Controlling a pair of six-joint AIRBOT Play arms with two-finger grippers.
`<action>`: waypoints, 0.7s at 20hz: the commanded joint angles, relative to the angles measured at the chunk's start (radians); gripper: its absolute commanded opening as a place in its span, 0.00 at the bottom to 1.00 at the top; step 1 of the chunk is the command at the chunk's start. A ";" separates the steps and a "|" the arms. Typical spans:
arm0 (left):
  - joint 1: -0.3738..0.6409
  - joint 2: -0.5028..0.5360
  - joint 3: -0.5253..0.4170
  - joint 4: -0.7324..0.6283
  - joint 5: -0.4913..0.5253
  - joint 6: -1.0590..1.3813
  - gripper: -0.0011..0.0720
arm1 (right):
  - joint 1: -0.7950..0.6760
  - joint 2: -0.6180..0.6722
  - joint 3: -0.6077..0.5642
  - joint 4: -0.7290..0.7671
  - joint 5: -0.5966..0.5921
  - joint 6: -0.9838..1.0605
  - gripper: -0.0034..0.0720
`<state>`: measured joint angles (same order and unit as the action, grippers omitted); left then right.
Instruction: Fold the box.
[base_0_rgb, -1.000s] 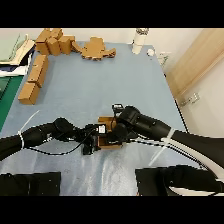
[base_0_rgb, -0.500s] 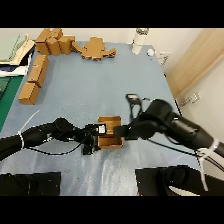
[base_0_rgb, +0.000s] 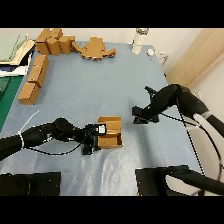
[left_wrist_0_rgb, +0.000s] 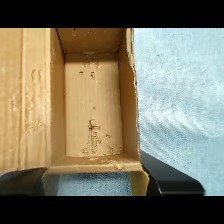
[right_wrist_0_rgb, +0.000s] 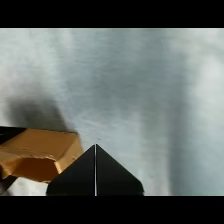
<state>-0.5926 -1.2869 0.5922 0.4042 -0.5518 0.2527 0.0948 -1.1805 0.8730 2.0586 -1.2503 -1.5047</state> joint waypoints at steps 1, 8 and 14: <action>0.000 0.000 0.000 0.000 0.000 0.001 0.65 | -0.098 -0.212 0.001 0.439 -0.006 -0.449 0.05; 0.000 0.000 0.000 0.000 0.000 0.001 0.65 | 0.042 -0.280 0.002 0.485 -0.143 -0.755 0.05; 0.000 0.000 0.000 0.000 0.000 0.001 0.65 | 0.160 -0.177 0.000 0.454 -0.137 -0.835 0.05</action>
<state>-0.5926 -1.2869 0.5922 0.4046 -0.5522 0.2535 0.2031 -1.3933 0.8738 2.5225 -1.3792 -2.2810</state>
